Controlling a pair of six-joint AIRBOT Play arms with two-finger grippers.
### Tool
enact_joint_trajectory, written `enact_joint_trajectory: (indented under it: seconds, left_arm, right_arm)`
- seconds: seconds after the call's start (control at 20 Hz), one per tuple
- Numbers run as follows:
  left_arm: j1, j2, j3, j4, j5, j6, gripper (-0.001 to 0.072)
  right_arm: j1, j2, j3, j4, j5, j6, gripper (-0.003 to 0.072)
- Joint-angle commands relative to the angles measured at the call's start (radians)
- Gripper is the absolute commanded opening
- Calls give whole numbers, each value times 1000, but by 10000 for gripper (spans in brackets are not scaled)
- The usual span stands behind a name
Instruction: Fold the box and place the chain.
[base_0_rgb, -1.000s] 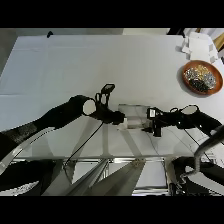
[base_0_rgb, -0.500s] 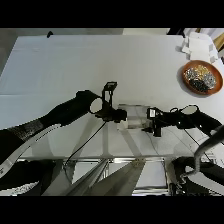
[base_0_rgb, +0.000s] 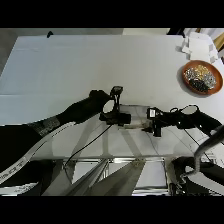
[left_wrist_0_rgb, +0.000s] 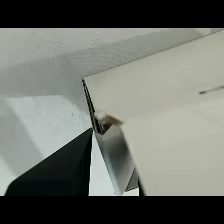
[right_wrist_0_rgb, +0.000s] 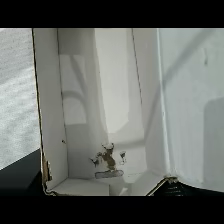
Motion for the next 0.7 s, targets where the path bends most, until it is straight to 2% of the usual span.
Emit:
enact_joint_trajectory:
  seconds: [0.0,0.45,0.65]
  left_arm:
    - [-8,-23,15,1,-21,-76,300]
    - [4,-44,27,0,-32,-201,299]
    - [8,-68,89,2,-84,-201,299]
  right_arm:
    - [0,0,0,0,0,0,294]
    - [0,0,0,0,0,0,294]
    - [0,0,0,0,0,0,294]
